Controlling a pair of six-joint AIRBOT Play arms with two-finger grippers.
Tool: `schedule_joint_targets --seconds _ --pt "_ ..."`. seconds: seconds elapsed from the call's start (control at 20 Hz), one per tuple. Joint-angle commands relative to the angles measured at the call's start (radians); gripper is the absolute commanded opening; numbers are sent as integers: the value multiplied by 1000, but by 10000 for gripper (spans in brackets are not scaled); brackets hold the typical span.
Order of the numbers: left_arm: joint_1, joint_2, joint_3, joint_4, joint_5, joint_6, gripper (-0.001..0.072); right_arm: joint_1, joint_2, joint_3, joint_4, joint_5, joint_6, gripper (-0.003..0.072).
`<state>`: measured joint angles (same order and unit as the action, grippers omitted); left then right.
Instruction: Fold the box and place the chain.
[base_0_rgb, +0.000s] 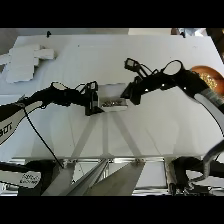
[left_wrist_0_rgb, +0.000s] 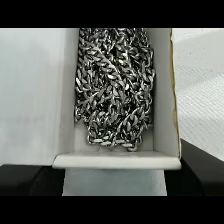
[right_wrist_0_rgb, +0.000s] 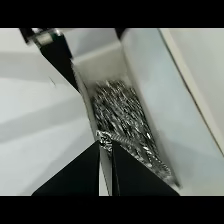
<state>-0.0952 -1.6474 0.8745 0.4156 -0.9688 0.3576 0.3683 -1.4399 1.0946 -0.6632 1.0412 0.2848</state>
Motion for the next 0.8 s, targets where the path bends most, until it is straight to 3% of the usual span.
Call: schedule_joint_targets --seconds 0.0,0.05,0.15,0.2,0.35,0.5,0.55,0.65,0.75 --pt "0 1 0 0 0 0 566 100 -19 0 37 -159 40 19" --pt "0 1 0 0 0 0 566 115 -38 0 23 -179 81 27" --pt "0 1 0 0 0 0 566 123 -61 0 -26 -168 167 274" --pt "0 1 0 0 0 0 566 122 -57 0 -35 -161 189 355" --pt "0 1 0 0 0 0 566 104 19 0 -13 -170 190 351" --pt "0 1 0 0 0 0 566 20 137 0 48 -176 192 195" --pt "0 1 0 0 0 0 566 -21 161 0 90 -201 221 199" --pt "0 1 0 0 0 0 566 -100 169 14 146 -253 315 320" --pt "0 1 0 0 0 0 566 -157 125 64 145 -231 407 322"
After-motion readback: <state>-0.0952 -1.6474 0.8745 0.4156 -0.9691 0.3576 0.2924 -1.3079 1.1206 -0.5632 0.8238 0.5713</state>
